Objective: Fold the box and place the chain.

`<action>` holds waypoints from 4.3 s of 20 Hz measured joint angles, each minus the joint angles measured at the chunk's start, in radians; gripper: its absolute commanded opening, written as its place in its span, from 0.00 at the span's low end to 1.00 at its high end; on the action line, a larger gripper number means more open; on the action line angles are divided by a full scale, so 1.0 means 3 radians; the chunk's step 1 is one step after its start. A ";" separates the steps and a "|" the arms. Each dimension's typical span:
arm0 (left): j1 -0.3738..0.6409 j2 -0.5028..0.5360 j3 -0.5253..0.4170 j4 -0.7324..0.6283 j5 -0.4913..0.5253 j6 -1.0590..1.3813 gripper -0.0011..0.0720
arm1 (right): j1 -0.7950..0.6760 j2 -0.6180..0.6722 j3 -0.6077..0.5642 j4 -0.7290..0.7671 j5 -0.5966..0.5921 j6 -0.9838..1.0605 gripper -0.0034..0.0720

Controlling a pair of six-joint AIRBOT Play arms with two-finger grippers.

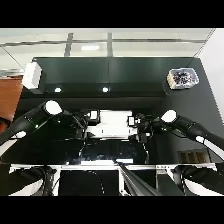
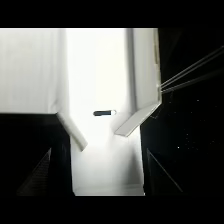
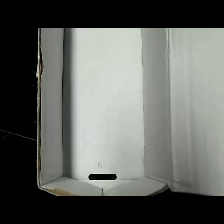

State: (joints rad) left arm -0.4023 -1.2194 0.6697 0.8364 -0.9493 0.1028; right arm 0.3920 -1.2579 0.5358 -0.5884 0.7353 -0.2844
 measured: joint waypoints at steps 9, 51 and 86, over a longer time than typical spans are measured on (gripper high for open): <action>-0.0118 -0.0039 0.0000 -0.0231 0.0014 -0.0014 0.34 | 0.0000 0.0000 0.0000 0.0000 0.0000 -0.0001 0.34; 0.1652 0.0206 -0.0468 0.0047 -0.0604 -0.4283 0.05 | 0.0000 0.0000 0.0000 0.0000 -0.0005 0.0001 0.34; -0.0001 -0.0334 0.0484 -0.0313 -0.0774 -0.4963 0.77 | 0.0000 0.0000 0.0000 0.0001 -0.0004 0.0000 0.34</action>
State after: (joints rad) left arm -0.4026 -1.3197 0.8150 0.7425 -1.1816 -1.3861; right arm 0.3920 -1.2579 0.5358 -0.5880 0.7341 -0.2844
